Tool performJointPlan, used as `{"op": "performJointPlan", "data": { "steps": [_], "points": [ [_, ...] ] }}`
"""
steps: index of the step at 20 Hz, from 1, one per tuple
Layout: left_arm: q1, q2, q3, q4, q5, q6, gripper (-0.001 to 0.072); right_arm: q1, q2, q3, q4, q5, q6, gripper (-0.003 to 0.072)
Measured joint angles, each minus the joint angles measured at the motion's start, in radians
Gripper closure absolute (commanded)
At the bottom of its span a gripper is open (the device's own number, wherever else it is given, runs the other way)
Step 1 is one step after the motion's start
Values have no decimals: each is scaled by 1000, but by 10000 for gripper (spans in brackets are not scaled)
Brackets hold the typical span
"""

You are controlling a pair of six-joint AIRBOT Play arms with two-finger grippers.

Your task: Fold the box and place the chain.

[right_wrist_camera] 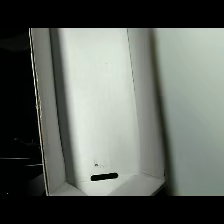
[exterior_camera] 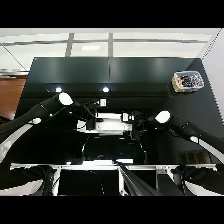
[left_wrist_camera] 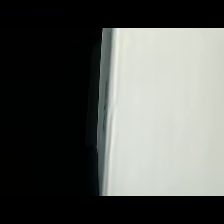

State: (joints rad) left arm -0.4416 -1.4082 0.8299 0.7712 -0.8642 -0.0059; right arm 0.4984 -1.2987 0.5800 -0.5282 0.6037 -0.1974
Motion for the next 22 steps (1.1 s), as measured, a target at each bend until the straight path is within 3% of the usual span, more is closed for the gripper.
{"op": "performJointPlan", "data": {
  "steps": [1, 2, 3, 5, 7, 9, 12, 13, 14, 16, 17, 20, 22],
  "points": [
    [0, 0, 0, 0, 0, 0, 630, 1, 0, 0, -1, -2, 1, 210],
    [0, 0, 0, -2, 3, -2, 445, 1, 0, 0, -2, -4, 0, 210],
    [0, 0, 1, -5, 10, -2, 318, 2, 0, 0, -3, -6, 0, 210],
    [0, 7, 6, 13, -3, -6, 166, 2, 0, 0, -3, -6, 0, 210],
    [2, 26, 21, 61, -19, -33, 65, 2, 0, 0, -4, -7, 0, 210],
    [2, 61, 38, 153, -58, -86, 65, 2, 0, 0, -5, -7, 1, 210],
    [2, 144, 58, 342, -127, -230, 93, 2, 0, 0, -5, -7, 3, 216],
    [2, 178, 61, 405, -152, -287, 168, 2, 0, 0, -5, -7, 3, 216],
    [3, 208, 64, 454, -178, -336, 291, 2, 0, 0, -6, -7, 3, 216],
    [2, 260, 67, 521, -252, -425, 630, 2, 0, 0, -6, -7, 3, 216],
    [2, 280, 68, 534, -293, -472, 686, 2, 0, 0, -6, -6, 3, 216],
    [2, 309, 52, 480, -414, -594, 688, 2, 0, 0, -6, -6, 3, 219],
    [2, 319, 17, 371, -416, -656, 687, 2, 0, 0, -6, -6, 3, 427]
  ]
}}
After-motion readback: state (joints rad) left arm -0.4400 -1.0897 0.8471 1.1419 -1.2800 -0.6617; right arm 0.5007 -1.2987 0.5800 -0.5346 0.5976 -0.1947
